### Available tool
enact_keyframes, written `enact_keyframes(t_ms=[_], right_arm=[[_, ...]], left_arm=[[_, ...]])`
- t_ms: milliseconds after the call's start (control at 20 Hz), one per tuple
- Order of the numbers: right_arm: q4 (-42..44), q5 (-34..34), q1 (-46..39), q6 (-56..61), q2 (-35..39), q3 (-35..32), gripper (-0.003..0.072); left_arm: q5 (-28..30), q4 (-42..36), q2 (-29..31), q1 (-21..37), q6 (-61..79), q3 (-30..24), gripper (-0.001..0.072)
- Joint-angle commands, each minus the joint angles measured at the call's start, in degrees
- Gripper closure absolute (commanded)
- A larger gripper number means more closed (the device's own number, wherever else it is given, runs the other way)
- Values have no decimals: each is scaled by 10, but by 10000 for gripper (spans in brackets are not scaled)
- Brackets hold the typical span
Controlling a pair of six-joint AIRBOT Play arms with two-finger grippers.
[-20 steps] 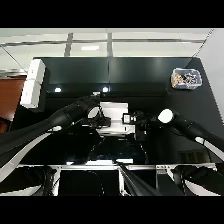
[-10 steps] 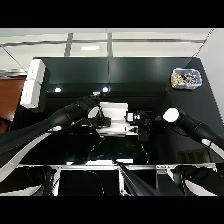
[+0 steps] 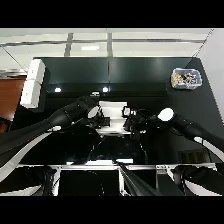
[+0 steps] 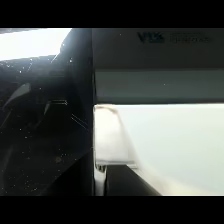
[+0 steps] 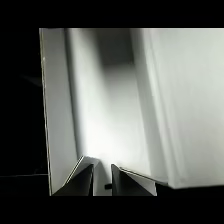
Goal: Fold the box and place the chain.
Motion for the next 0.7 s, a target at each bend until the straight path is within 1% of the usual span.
enact_keyframes(t_ms=[0,200,250,300,350,400,450,500,600,650], right_arm=[[22,-27,16,-1,-17,0,555],[22,-39,16,-1,-17,0,555],[22,-41,16,0,-17,0,529],[23,-45,16,-1,-17,0,353],[22,-44,16,0,-17,0,343],[22,-41,16,0,-17,0,497],[24,-41,16,0,-17,0,416],[28,-40,16,0,-17,0,288],[28,-38,16,6,-17,0,591],[28,-39,15,21,-15,1,652]], left_arm=[[2,0,0,0,0,0,683],[2,0,0,0,0,0,683],[2,0,0,0,0,0,683],[2,0,0,0,0,0,683],[2,0,0,0,0,0,683],[2,0,0,0,0,0,682],[2,0,0,0,0,0,682],[2,0,0,0,0,0,682],[2,0,0,0,0,0,683],[2,0,0,0,0,0,682]])
